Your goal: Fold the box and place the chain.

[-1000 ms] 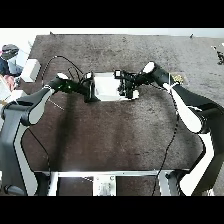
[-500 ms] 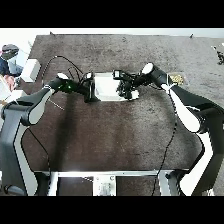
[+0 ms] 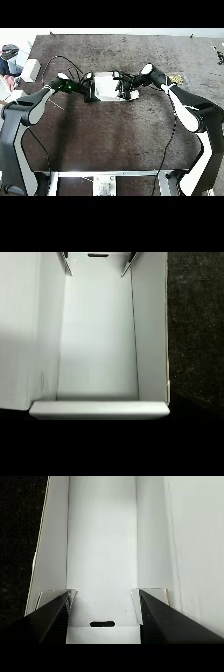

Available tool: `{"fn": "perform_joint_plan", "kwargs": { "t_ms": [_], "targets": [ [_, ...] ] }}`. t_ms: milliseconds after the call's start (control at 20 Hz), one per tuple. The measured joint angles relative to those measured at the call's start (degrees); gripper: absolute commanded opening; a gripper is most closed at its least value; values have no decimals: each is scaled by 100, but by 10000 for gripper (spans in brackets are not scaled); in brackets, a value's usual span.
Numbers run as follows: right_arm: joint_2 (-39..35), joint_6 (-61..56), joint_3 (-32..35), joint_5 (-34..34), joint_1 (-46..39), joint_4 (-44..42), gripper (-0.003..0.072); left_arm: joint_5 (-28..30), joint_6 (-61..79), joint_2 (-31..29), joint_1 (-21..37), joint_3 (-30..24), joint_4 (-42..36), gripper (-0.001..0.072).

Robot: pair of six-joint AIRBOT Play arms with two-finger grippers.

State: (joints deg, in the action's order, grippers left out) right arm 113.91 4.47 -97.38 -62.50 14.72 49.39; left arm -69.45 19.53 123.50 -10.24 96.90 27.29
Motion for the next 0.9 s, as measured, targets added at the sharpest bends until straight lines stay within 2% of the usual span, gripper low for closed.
{"fn": "perform_joint_plan", "kwargs": {
  "t_ms": [150, 200, 250, 300, 350, 550, 750, 800, 900],
  "targets": [
    [0, 2, 0, -7, -17, 35, 548, 2, -2, 0, -2, 0, -2, 418],
    [0, -4, 0, -9, -31, 42, 525, 2, -2, 0, -2, 0, -2, 418],
    [0, -20, 0, -13, -44, 52, 295, 2, -2, 0, -4, 0, -2, 418],
    [-2, -48, 0, -4, -61, 83, 176, 0, -4, 0, -2, 0, -4, 418],
    [0, -70, 0, -15, -92, 116, 153, 0, -7, 0, -2, 0, -4, 418],
    [-72, -470, 2, -177, -210, 221, 152, -2, -7, 0, -4, 0, -4, 418],
    [-308, -1419, 2, -420, -398, 544, 149, -2, -7, 0, -4, 0, -2, 418],
    [-404, -1784, 2, -487, -459, 605, 17, -2, -7, 0, -4, 0, 0, 418],
    [-603, -2721, 0, -514, -616, 691, 9, -2, -7, 0, -4, -2, 0, 418]
  ]
}}
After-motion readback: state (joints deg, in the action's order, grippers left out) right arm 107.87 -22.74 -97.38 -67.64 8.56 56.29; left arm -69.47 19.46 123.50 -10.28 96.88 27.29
